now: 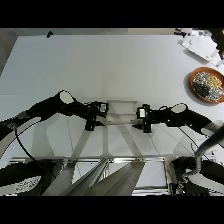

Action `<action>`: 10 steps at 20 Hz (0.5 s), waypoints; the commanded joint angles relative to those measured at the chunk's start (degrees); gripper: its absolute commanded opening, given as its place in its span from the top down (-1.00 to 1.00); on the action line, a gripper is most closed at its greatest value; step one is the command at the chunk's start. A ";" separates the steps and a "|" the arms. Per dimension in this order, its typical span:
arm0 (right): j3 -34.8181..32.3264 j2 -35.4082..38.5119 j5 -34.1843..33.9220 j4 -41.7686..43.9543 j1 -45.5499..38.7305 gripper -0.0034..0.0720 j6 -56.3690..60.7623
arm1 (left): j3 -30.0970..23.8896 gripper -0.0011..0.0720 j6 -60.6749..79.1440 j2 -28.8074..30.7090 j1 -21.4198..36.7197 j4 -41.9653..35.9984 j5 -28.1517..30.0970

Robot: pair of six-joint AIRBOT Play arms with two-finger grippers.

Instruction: Fold the box and place the chain.

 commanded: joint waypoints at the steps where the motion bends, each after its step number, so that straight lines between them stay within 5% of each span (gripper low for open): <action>1: 0.02 0.02 0.00 0.02 -0.02 -0.20 0.00 | -0.04 -0.06 -0.79 -0.04 -0.26 -1.01 3.67; 3: 0.02 0.02 0.00 0.02 -0.02 -0.20 0.00 | -0.04 -0.05 -1.64 -0.04 -0.26 -1.01 6.58; 5: 0.02 0.02 0.00 0.00 -0.02 -0.20 0.00 | -0.04 0.28 -1.62 -0.04 -0.26 -1.01 7.43; 10: 0.02 0.02 0.00 0.02 -0.02 -0.20 0.00 | -0.04 0.44 -1.57 -0.04 -0.94 -1.22 7.32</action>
